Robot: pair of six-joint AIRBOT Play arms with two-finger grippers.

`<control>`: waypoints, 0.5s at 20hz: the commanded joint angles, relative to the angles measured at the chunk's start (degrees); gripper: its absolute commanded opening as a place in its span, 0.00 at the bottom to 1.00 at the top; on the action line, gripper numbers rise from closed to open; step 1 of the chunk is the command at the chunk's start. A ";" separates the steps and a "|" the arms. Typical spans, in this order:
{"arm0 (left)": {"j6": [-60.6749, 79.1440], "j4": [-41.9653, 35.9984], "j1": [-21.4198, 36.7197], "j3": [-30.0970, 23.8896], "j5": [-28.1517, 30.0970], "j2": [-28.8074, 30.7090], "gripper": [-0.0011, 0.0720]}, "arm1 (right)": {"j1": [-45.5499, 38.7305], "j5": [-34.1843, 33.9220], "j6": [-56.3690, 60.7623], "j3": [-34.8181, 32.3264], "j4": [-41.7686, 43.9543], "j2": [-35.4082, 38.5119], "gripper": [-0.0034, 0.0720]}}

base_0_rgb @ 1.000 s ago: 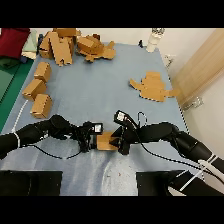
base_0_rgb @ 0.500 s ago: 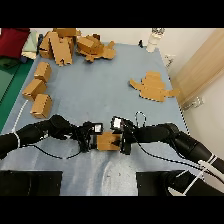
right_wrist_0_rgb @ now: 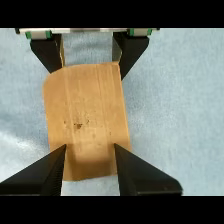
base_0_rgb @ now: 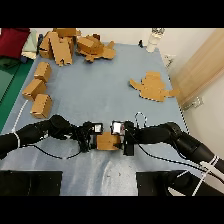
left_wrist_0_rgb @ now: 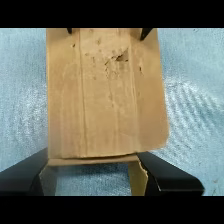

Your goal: Fold the box.

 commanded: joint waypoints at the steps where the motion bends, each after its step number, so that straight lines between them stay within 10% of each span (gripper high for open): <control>1: 0.02 0.02 0.00 0.02 0.02 0.04 0.57 | 0.00 -0.15 -0.63 0.07 -2.80 0.09 0.71; 10: 0.02 0.02 0.00 0.02 0.00 0.04 0.57 | 12.04 4.04 8.92 0.04 -18.69 0.07 0.71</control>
